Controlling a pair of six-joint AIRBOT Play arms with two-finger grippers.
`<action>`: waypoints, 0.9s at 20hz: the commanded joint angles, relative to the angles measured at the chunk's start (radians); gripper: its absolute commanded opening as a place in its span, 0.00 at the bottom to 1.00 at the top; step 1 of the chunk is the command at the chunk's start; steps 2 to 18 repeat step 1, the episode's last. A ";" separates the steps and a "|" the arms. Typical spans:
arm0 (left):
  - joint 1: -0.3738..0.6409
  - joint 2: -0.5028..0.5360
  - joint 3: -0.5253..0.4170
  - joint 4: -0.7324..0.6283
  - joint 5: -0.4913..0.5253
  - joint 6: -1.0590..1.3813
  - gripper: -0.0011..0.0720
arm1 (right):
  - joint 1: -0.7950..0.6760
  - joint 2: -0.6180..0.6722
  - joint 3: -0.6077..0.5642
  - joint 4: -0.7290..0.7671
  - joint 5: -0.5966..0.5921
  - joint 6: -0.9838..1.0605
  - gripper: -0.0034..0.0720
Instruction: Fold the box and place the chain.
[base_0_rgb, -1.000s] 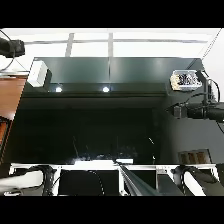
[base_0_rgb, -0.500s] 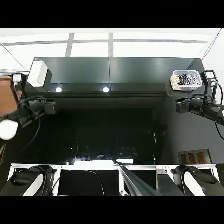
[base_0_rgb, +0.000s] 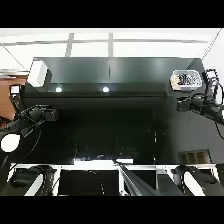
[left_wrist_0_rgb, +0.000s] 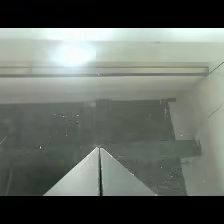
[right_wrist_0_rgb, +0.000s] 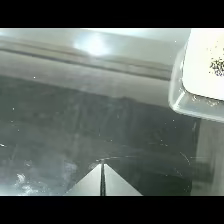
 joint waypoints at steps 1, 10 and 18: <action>-0.001 0.004 -0.004 0.000 0.003 0.000 0.06 | 0.001 0.000 0.000 0.000 -0.003 0.000 0.07; -0.001 0.004 -0.004 0.000 0.003 0.000 0.06 | 0.001 0.000 0.000 0.000 -0.003 0.000 0.07; -0.001 0.004 -0.004 0.000 0.003 0.000 0.06 | 0.001 0.000 0.000 0.000 -0.003 0.000 0.07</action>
